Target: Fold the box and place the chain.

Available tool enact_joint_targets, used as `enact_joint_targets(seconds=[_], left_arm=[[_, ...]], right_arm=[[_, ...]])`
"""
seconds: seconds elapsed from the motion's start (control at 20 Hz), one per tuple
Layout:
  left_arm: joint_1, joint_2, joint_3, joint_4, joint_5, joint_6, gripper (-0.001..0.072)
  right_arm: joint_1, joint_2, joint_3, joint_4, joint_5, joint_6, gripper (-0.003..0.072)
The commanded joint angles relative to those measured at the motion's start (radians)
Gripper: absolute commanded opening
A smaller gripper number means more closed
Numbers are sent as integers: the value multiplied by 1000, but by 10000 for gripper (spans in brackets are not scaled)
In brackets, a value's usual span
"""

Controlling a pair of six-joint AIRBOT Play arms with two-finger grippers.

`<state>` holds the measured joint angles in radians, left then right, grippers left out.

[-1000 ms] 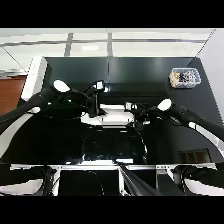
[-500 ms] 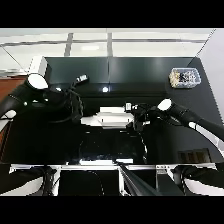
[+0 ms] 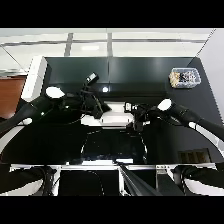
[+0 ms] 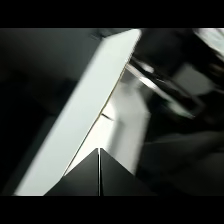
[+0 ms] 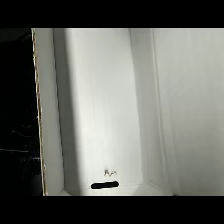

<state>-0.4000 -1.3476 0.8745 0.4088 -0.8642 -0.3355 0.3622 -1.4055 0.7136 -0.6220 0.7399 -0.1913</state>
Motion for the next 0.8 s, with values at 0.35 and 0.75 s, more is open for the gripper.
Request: enact_joint_targets(seconds=[0.35,0.75], left_arm=[[-10,-232,127,263,-12,-216,27],[102,32,158,272,-72,-230,25]], right_arm=[[1,-1,0,0,0,0,158],[1,-1,0,0,0,0,158]])
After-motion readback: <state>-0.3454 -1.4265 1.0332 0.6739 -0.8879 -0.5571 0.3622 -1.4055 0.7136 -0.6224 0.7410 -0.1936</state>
